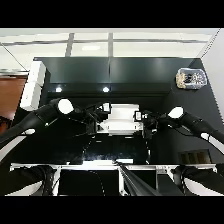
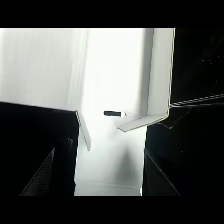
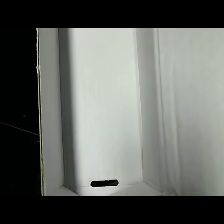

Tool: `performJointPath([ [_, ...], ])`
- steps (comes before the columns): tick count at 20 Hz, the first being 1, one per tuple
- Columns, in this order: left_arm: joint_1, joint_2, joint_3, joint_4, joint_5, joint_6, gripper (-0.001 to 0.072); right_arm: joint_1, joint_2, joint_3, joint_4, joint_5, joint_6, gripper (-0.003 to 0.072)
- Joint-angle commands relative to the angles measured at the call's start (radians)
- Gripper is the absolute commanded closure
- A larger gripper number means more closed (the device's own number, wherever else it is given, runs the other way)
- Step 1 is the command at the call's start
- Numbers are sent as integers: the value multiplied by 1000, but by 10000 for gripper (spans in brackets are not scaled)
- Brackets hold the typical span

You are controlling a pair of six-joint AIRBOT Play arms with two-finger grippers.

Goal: Fold the box and place the chain.

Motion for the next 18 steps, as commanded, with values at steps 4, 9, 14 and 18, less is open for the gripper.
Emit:
performJointPath([
  [4,-28,-35,-3,-24,20,10,318,0,0,0,0,0,0,257],
  [9,-29,-52,-3,-136,22,10,492,0,0,0,1,0,0,257],
  [14,-29,-64,-3,-235,29,10,491,0,-1,0,1,0,0,257],
  [18,-29,-114,-3,-348,31,16,512,0,-1,0,1,0,0,257],
])
